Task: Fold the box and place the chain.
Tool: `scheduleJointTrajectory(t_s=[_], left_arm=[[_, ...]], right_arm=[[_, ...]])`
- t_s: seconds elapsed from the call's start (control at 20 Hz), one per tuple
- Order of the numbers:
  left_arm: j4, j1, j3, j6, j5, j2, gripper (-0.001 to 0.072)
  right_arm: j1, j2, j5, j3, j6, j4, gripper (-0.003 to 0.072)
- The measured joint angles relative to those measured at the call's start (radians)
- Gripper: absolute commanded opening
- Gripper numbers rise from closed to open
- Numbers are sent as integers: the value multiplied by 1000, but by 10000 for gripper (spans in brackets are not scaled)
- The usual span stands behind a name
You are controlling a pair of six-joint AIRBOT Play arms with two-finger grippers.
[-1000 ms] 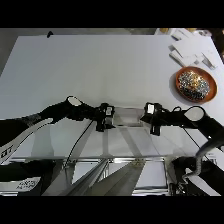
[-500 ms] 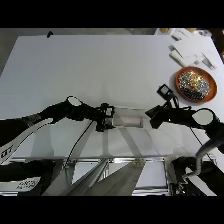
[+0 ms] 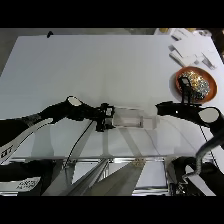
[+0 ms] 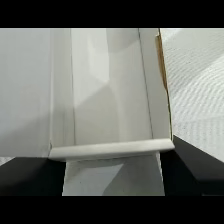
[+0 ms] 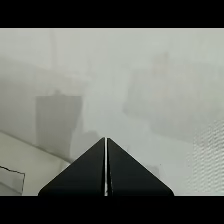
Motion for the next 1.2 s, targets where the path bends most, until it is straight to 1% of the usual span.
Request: scheduleJointTrajectory(t_s=[0.3,0.65,0.9,1.05,1.1,1.2], left_arm=[[0,0,0,0,0,0,69],[0,0,0,0,0,0,69],[0,0,0,0,0,0,69],[0,0,0,0,0,0,69],[0,0,0,0,0,0,69],[0,0,0,0,0,0,69]], right_arm=[[-14,-67,104,-3,82,-35,14],[-15,-89,161,-36,159,-80,14],[-14,-92,206,-45,169,-59,15],[24,-92,221,-49,151,-28,16],[46,-92,221,-50,148,-21,21],[82,-88,220,-51,145,-12,114]])
